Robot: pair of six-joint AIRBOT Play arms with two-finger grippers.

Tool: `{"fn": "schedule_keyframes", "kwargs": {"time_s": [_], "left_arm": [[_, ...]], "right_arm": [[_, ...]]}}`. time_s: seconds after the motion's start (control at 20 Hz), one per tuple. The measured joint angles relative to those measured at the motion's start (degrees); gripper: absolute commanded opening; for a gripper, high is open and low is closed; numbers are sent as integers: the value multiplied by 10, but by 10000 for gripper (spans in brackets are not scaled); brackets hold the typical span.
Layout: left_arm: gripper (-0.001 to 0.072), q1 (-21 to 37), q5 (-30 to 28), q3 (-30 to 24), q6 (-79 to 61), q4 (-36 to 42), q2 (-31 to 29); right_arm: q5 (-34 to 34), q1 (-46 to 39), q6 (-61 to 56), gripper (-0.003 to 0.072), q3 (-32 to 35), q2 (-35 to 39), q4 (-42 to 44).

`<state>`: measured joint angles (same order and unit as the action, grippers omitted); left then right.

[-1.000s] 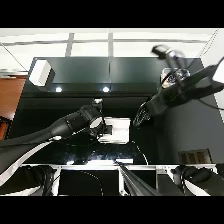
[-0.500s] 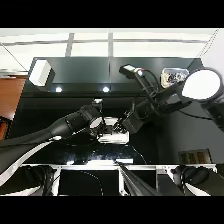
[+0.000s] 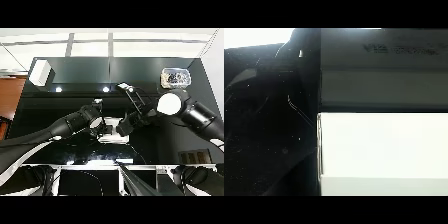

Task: Fold the box and place the chain.

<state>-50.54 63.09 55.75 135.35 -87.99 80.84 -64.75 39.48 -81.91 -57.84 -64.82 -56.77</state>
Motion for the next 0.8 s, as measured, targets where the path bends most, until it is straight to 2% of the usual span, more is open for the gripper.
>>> {"fn": "schedule_keyframes", "kwargs": {"time_s": [0.2,0.55,0.6,0.65,0.7,0.8], "left_arm": [[26,0,0,0,0,0,0],[28,0,1,0,-1,0,0],[27,0,1,0,-2,0,0],[27,0,1,0,-3,0,0],[26,0,1,0,-4,0,0],[27,0,2,0,-4,0,0]], "right_arm": [[34,7,-7,14,11,-11,12],[23,2,-15,20,14,-14,8],[22,2,-15,52,14,-14,4],[21,2,-15,339,14,-14,2],[21,2,-15,419,14,-14,0],[15,-3,-15,418,14,-10,-2]]}}
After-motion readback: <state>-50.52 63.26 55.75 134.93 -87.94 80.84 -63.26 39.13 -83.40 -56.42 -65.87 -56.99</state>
